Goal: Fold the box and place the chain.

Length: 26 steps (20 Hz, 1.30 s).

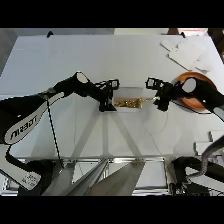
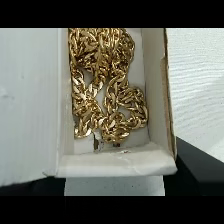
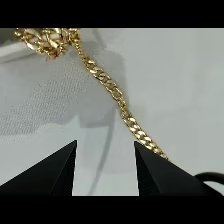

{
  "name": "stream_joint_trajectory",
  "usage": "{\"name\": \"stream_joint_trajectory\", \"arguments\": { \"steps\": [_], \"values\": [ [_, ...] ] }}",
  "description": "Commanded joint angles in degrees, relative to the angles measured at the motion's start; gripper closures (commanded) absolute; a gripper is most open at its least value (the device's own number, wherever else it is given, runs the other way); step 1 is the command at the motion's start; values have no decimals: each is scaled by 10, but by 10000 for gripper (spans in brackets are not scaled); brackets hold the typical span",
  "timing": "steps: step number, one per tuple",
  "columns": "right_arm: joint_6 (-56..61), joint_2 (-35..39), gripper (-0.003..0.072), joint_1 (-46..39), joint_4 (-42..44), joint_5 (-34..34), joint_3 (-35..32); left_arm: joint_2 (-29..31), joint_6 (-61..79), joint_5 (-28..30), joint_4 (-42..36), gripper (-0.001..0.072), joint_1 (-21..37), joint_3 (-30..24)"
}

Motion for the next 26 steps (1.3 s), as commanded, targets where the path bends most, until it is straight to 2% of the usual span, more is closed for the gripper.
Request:
{"name": "stream_joint_trajectory", "arguments": {
  "steps": [1,5,6,8,9,16,17,19,22,26],
  "values": [
    [-22,-68,281,14,14,23,43,0,0,0,0,375,0,0],
    [-21,-106,290,28,12,12,58,0,0,0,0,375,0,0],
    [-5,-111,314,28,7,11,58,0,0,0,0,375,0,0],
    [19,-116,574,28,-2,13,58,0,0,0,0,375,0,0],
    [22,-116,674,28,-2,13,58,0,0,0,0,375,0,0],
    [64,-89,664,28,-2,31,58,0,0,0,0,375,0,0],
    [62,-80,592,27,-2,30,58,0,0,0,0,375,0,0],
    [59,-72,317,23,-5,26,59,0,0,0,0,375,0,0],
    [59,-72,317,19,-6,10,59,0,0,0,0,375,0,0],
    [60,-75,317,19,-4,-63,59,0,0,0,0,375,0,0]
  ]
}}
